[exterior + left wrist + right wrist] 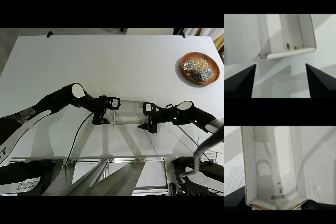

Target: Fold the box and place the chain.

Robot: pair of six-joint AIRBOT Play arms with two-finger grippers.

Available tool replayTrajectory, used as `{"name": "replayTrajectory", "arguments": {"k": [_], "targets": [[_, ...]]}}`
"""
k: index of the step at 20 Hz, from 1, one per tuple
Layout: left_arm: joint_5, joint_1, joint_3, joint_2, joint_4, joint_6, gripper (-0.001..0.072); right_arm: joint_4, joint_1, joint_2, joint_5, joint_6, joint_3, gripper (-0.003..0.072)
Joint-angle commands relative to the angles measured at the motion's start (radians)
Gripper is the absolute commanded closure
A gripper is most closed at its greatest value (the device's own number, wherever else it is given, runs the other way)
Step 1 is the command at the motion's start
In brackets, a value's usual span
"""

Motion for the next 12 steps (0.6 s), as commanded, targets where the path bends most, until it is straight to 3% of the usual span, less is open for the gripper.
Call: {"name": "replayTrajectory", "arguments": {"k": [1,6,12], "targets": [[-0.021,0.008,-0.006,-0.041,-0.126,0.031,0.0000,0.000,0.000,0.000,0.000,0.000,0.001,0.0314],[-0.029,0.009,-0.061,-0.049,-0.149,0.104,0.0000,0.000,0.000,0.000,0.000,0.000,0.001,0.0314],[0.053,-0.001,-0.080,-0.049,-0.264,0.102,0.0001,0.000,0.000,0.000,0.000,0.000,0.001,0.0314]]}}
